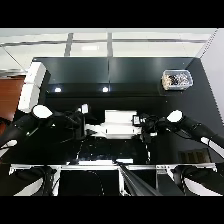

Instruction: Fold the box and place the chain.

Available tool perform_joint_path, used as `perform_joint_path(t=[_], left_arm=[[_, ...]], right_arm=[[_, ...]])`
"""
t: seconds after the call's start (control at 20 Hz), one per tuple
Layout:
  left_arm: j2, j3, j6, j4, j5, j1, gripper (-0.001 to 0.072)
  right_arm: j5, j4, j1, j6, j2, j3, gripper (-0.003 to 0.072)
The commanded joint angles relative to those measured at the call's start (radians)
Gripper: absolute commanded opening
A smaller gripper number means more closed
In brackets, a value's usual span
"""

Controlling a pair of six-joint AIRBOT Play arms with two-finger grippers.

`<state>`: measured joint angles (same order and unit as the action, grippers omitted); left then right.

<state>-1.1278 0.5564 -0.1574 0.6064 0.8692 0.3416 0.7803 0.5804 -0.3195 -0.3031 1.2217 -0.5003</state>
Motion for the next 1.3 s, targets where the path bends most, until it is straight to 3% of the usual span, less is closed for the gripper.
perform_joint_path(t=[0.0, 0.35, 0.45, 0.55, 0.6, 0.7, 0.8, 1.25], left_arm=[[-0.079, 0.013, -0.127, 0.014, -0.044, 0.053, 0.0700], [-0.146, 0.039, -0.127, -0.074, -0.056, 0.103, 0.0677], [-0.154, 0.040, -0.128, -0.126, -0.053, 0.109, 0.0530], [-0.163, 0.040, -0.128, -0.124, -0.036, 0.116, 0.0319], [-0.167, 0.040, -0.130, -0.127, -0.021, 0.119, 0.0262], [-0.170, 0.040, -0.130, -0.130, -0.022, 0.121, 0.0257], [-0.173, 0.040, -0.130, -0.153, -0.030, 0.121, 0.0165], [-0.182, 0.052, -0.127, -0.203, -0.156, 0.222, 0.0163]], right_arm=[[0.000, 0.000, 0.000, 0.000, 0.001, 0.000, 0.0134], [0.000, 0.000, 0.000, 0.000, 0.000, 0.000, 0.0134], [0.000, 0.000, 0.000, 0.000, 0.001, 0.000, 0.0134], [0.000, 0.000, 0.000, 0.000, 0.001, 0.000, 0.0134], [0.000, 0.000, 0.000, 0.000, 0.001, 0.000, 0.0134], [0.000, 0.000, 0.000, 0.000, 0.001, 0.000, 0.0134], [0.000, 0.000, 0.000, 0.000, 0.001, 0.000, 0.0134], [0.000, 0.000, 0.000, 0.000, 0.000, 0.000, 0.0134]])
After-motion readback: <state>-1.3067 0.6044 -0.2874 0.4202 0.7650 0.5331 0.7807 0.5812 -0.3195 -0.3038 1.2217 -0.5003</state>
